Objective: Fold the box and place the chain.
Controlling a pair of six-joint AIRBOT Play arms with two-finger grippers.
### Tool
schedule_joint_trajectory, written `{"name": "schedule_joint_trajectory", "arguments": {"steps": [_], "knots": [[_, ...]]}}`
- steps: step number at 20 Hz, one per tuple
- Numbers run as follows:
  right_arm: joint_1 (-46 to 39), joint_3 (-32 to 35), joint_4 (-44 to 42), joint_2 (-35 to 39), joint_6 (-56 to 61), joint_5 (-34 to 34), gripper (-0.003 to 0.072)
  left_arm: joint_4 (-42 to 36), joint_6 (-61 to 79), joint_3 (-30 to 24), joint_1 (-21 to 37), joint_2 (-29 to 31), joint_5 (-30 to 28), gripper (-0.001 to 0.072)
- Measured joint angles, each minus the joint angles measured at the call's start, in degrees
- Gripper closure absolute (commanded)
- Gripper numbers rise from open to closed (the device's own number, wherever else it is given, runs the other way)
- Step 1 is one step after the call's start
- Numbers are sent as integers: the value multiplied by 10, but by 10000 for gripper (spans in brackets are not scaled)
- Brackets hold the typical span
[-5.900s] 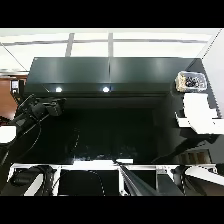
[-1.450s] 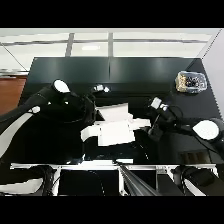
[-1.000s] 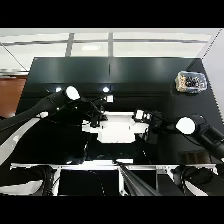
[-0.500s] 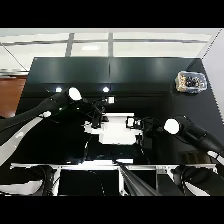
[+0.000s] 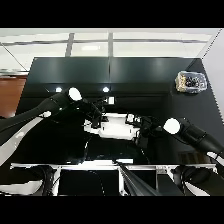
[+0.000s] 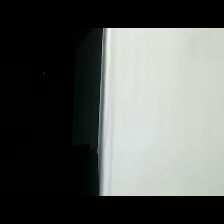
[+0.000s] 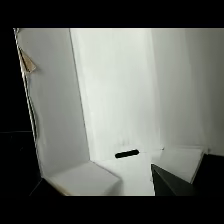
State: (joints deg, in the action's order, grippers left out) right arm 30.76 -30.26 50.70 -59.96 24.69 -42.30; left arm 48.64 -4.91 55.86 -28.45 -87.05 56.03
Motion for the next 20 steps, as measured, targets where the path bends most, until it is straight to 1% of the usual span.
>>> {"name": "schedule_joint_trajectory", "arguments": {"steps": [6, 13, 18, 20], "knots": [[0, -17, 19, 14, -27, 23, 22, 0, -1, 0, 0, 0, 1, 681], [-5, -23, 37, 17, -52, 53, 22, 0, -2, 0, 0, 0, 0, 681], [-5, -25, 33, 17, -56, 105, 22, 0, 0, 0, 0, 0, -2, 681], [-5, -25, 33, 17, -56, 111, 22, 0, 0, 0, 0, 0, -2, 681]]}}
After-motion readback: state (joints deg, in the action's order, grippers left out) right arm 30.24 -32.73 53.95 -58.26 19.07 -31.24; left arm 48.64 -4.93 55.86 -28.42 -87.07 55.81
